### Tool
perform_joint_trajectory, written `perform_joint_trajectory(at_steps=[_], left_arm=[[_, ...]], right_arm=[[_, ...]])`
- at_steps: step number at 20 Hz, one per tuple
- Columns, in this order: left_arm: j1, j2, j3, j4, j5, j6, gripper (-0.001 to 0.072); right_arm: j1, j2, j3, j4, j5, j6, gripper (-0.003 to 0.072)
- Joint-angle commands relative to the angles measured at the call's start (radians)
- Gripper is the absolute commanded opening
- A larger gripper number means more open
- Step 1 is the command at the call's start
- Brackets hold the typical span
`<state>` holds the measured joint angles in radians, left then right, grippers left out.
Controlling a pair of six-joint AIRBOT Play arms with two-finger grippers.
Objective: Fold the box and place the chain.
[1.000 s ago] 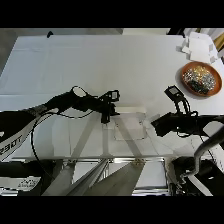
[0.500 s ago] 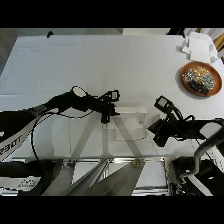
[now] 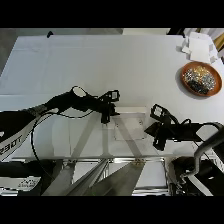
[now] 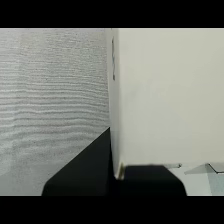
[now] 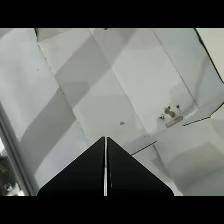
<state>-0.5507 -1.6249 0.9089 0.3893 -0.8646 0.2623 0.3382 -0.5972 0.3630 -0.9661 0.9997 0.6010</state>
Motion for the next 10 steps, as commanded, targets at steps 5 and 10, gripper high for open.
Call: perform_joint_trajectory(at_steps=[5,10], left_arm=[[0.0,0.0,0.0,0.0,0.0,0.0,0.0012],[0.0,0.0,0.0,0.0,0.0,0.0,0.0012]], right_arm=[[0.232,0.001,-0.014,-0.238,-0.092,-0.059,0.0353],[0.319,0.0,-0.113,-0.275,-0.314,-0.06,0.0634]])
